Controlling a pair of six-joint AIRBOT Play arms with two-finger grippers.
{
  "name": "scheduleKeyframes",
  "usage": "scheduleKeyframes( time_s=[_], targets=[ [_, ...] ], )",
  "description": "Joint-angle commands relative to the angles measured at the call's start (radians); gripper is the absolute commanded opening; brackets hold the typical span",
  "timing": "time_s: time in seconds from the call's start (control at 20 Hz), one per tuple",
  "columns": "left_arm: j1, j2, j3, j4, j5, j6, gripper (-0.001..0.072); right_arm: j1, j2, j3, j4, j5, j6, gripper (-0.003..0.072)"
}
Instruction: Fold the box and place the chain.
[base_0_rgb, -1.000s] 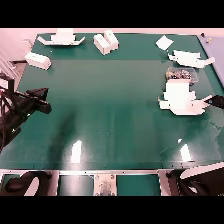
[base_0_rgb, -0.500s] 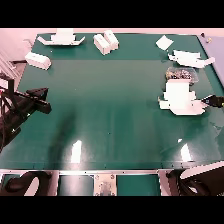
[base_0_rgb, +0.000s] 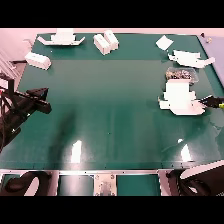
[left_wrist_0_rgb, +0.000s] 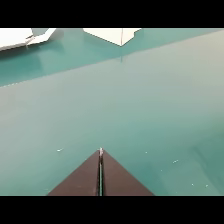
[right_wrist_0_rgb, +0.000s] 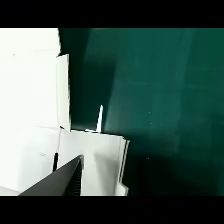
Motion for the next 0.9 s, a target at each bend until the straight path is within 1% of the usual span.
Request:
scheduleKeyframes(
  time_s=[0.0,0.05,0.1,0.2,0.25,0.3,0.35,0.4,0.5,0.6,0.7,0.85],
  targets=[
    [0.0,0.001,0.001,0.0,0.001,0.001,0.0022,0.0,-0.007,0.0,-0.01,0.018,-0.001,0.0349],
    [0.0,0.001,0.001,0.0,0.002,0.001,0.0022,0.0,-0.008,0.0,-0.01,0.03,-0.001,0.0333],
    [0.0,0.001,0.001,0.0,0.002,0.001,0.0022,0.0,-0.008,0.0,-0.01,0.037,-0.001,0.0295],
    [0.0,0.001,0.001,0.0,0.002,0.001,0.0022,0.0,-0.008,0.0,-0.01,0.04,-0.001,0.028],
    [0.0,0.001,0.001,0.0,0.002,0.001,0.0022,0.0,-0.008,0.0,-0.01,0.048,-0.001,0.0259],
    [0.0,0.001,0.001,0.0,0.002,0.001,0.0022,0.0,-0.008,0.0,-0.01,0.056,-0.001,0.0259],
    [0.0,0.001,0.001,0.0,0.002,0.001,0.0022,0.0,-0.008,0.0,-0.011,0.064,-0.006,0.0239],
    [0.0,0.001,0.001,0.0,0.002,0.001,0.0022,-0.001,-0.008,0.0,-0.011,0.075,-0.021,0.021],
    [0.0,0.001,0.001,0.0,0.002,0.001,0.0022,-0.003,-0.008,0.0,-0.01,0.083,-0.023,0.0126],
    [0.0,0.001,0.001,0.0,0.002,0.001,0.0022,-0.004,-0.008,0.0,-0.01,0.095,-0.023,0.0014],
    [0.0,0.001,0.001,0.0,0.002,0.001,0.0022,-0.004,-0.008,0.015,-0.009,0.163,-0.023,0.0011],
    [0.0,0.001,0.001,0.0,0.004,0.001,0.0022,-0.004,-0.007,0.071,0.035,0.314,-0.005,0.0012]
  ],
)
